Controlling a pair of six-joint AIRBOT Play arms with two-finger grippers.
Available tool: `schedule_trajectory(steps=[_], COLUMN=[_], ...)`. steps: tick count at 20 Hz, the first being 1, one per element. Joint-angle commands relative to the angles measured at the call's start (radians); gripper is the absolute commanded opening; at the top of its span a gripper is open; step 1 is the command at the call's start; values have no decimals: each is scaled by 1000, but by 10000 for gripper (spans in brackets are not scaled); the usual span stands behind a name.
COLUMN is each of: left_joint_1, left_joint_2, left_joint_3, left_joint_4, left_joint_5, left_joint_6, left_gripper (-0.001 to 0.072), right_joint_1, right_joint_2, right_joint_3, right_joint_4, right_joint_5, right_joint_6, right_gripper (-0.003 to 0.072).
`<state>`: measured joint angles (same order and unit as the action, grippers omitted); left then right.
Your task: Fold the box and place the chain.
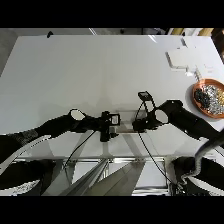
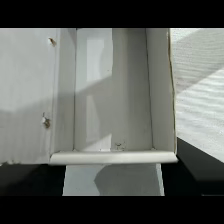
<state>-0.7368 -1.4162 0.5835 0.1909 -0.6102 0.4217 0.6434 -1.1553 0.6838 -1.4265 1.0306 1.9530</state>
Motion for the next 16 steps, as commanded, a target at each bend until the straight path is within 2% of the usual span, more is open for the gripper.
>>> schedule_trajectory(steps=[1,3,10,14,16], left_joint_1=[0,0,0,0,0], left_joint_2=[0,0,0,0,0], left_joint_3=[0,0,0,0,0], left_joint_4=[0,0,0,0,0], left_joint_5=[0,0,0,0,0], left_joint_6=[0,0,0,0,0], left_gripper=[345,345,345,345,345], right_joint_1=[14,16,16,16,16], right_joint_2=[-27,-36,-40,-42,-42], right_joint_3=[6,6,6,6,8], right_joint_4=[-18,-18,-32,-38,-38], right_joint_5=[6,5,-23,-32,-32], right_joint_6=[70,109,224,224,222], right_gripper=[326,292,290,287,214])
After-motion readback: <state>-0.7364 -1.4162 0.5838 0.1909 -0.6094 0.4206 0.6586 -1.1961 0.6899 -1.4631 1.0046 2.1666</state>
